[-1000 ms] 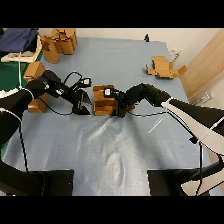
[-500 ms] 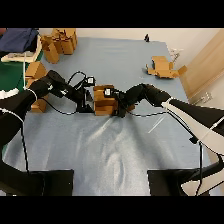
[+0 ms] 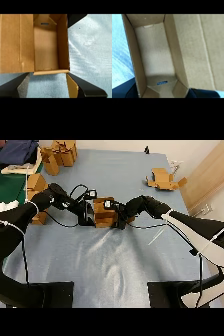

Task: Fold the box.

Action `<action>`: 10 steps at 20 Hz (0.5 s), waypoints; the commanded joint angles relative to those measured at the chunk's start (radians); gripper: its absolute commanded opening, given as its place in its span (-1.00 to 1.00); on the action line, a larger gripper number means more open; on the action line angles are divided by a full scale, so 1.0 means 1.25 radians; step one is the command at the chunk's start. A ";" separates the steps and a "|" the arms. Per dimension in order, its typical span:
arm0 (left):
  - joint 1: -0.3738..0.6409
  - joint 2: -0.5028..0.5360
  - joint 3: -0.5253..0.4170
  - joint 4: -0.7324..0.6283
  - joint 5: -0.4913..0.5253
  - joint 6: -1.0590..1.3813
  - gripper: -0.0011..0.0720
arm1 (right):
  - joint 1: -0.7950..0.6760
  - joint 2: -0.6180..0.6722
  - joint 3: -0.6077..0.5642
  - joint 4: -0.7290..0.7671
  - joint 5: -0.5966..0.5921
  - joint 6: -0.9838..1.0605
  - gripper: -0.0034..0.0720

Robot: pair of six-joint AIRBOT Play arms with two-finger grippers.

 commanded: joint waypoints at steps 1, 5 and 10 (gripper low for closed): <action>-0.001 -0.001 0.000 0.002 0.008 -0.001 0.93 | 0.001 -0.001 0.000 0.000 -0.003 0.000 0.97; 0.001 -0.001 0.000 0.039 0.025 -0.007 0.93 | 0.001 -0.001 0.000 0.000 -0.006 0.000 0.97; 0.025 -0.001 0.000 0.113 -0.028 -0.045 0.93 | 0.001 -0.001 0.000 0.000 -0.006 0.000 0.97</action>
